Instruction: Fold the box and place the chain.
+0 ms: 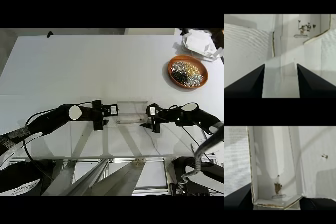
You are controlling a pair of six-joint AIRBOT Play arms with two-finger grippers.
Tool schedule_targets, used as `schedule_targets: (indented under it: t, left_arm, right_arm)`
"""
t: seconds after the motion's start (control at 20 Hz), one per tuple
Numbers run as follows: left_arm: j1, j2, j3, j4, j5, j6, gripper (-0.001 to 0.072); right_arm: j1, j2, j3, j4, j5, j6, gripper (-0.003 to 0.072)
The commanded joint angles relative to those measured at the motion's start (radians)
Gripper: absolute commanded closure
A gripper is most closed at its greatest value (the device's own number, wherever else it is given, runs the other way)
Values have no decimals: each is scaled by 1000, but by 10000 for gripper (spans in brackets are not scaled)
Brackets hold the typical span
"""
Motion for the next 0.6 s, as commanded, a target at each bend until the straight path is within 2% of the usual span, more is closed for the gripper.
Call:
schedule_targets:
  t: [0.0,0.25,0.3,0.35,0.45,0.5,0.55]
  left_arm:
    - [-19,-6,-1,-22,26,39,273]
    - [-52,-10,-1,-53,25,122,283]
    - [-56,-10,-1,-62,24,122,296]
    - [-59,-10,-1,-68,22,122,345]
    - [-67,-10,-1,-71,23,122,350]
    - [-70,-10,-1,-71,22,123,397]
    - [-76,-10,-1,-71,24,123,402]
  right_arm:
    - [0,0,0,0,0,0,284]
    - [0,0,0,0,0,0,284]
    - [0,0,0,0,0,0,284]
    - [0,0,0,0,0,0,284]
    - [-1,0,0,0,0,0,284]
    - [0,0,0,0,0,0,284]
    - [0,0,0,0,0,0,284]
